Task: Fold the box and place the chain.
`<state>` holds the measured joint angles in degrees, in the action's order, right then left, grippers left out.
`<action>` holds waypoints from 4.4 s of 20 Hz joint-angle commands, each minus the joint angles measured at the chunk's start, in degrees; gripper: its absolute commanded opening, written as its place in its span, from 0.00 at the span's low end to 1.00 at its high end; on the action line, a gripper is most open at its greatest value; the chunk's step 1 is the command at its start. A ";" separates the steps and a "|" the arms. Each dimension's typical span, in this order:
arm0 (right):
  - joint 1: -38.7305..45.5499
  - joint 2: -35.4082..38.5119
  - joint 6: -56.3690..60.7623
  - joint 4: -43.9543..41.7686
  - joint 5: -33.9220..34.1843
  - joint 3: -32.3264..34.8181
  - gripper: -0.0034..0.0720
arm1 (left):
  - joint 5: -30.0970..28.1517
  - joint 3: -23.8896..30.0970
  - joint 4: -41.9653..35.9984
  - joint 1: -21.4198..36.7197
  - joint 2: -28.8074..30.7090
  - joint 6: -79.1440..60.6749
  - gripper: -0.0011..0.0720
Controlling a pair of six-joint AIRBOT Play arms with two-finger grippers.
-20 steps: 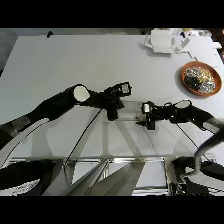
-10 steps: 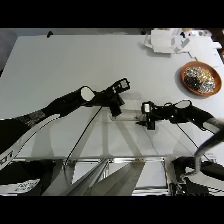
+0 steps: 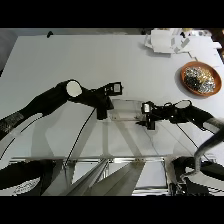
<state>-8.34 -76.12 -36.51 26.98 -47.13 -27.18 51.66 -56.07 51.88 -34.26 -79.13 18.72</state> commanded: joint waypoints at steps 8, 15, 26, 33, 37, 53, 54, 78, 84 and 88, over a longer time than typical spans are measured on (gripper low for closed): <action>0.02 0.04 0.02 -0.02 0.00 -0.04 0.63 | 7.50 0.02 8.96 2.47 -4.66 -5.01 0.24; 0.02 0.04 0.02 -0.02 -0.02 -0.04 0.63 | 2.93 0.02 7.54 2.54 -9.60 -5.46 0.25; 0.02 0.04 0.02 -0.02 -0.02 -0.04 0.63 | -1.46 0.02 6.73 2.54 -6.14 -8.83 0.39; 0.02 0.04 0.02 -0.02 -0.02 -0.04 0.63 | -0.66 0.02 2.69 2.01 -6.16 -13.38 0.38; 0.02 0.04 0.02 -0.02 -0.02 -0.04 0.63 | 3.52 0.02 2.69 1.29 -6.34 -13.38 0.38; 0.02 0.04 0.02 -0.02 -0.02 -0.04 0.63 | -3.82 0.02 -3.50 -1.62 -8.83 -13.60 0.19; 0.02 0.04 0.04 -0.02 -0.04 -0.04 0.63 | -3.96 0.02 -4.26 -2.03 -9.01 -13.60 0.19; 0.02 0.04 0.02 -0.02 -0.02 -0.04 0.63 | 15.89 1.97 12.74 11.98 6.91 48.76 0.02; 0.02 0.04 0.02 -0.02 -0.02 -0.04 0.63 | 10.91 15.96 3.85 20.87 8.85 54.82 0.02; 0.02 0.04 0.02 -0.02 -0.02 -0.04 0.63 | 3.23 18.75 -3.96 20.74 6.82 54.38 0.02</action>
<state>-8.34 -76.12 -36.49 26.98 -47.16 -27.18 59.92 -39.77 53.87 -14.31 -71.31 71.79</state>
